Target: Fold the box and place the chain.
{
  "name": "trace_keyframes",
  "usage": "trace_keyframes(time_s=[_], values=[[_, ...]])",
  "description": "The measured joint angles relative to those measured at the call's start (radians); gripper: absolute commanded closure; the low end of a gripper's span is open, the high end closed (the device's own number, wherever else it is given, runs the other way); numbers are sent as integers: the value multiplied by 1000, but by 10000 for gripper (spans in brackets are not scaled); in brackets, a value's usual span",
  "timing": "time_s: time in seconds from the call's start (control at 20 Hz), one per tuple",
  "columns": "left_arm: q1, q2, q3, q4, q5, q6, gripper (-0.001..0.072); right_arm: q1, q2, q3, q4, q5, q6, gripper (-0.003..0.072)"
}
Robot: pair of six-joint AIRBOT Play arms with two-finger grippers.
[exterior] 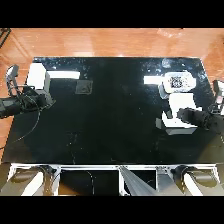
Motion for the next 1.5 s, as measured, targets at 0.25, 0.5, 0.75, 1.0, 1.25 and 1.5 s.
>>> trace_keyframes(time_s=[0.25, 0.5, 0.75, 1.0, 1.25, 1.5], values=[[25, -31, -1, -26, -11, 29, 66, 0, -26, 3, 14, 23, 16, -23], [31, -39, -1, -45, -21, 72, 67, -40, -31, 51, -16, 23, 54, -21], [31, -40, -1, -60, -26, 96, 69, -302, -43, 121, -233, 13, 111, -14], [31, -40, -1, -63, -23, 105, 68, -750, -187, 139, -239, 18, 53, -14], [32, -41, -1, -62, -1, 108, 69, -1165, -424, 161, 177, -62, -327, -14], [32, -43, -1, -61, 21, 108, 68, -1266, -779, 336, 387, -318, -565, -14]])
